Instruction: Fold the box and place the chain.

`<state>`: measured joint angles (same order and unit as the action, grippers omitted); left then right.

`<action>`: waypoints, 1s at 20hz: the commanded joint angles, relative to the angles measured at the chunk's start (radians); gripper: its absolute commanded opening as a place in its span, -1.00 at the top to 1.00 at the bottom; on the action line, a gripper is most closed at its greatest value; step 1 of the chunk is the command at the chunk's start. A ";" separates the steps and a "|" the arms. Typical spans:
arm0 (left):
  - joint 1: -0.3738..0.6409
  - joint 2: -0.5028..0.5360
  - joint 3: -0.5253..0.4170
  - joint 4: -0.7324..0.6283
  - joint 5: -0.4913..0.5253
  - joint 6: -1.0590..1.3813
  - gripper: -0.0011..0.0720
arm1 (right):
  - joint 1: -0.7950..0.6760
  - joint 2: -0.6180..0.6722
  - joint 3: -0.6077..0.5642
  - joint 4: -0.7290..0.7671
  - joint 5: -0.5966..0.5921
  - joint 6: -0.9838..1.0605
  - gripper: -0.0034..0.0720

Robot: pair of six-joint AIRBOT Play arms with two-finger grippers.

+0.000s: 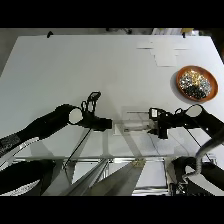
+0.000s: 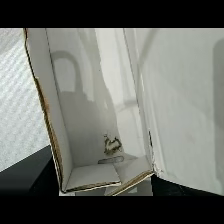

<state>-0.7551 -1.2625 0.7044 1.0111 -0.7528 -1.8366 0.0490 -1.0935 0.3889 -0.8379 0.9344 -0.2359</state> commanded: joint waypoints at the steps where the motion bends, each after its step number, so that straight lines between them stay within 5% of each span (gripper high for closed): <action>1: -0.001 -0.032 -0.004 -0.053 0.023 -0.013 0.97 | 0.000 0.001 0.001 0.000 0.000 0.000 0.01; 20: -0.057 -0.044 0.047 -0.195 0.072 0.128 0.93 | 0.000 0.001 0.001 0.000 0.000 0.000 0.01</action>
<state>-0.8074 -1.3136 0.7307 0.8326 -0.6949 -1.7271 0.0490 -1.0935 0.3889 -0.8379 0.9344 -0.2367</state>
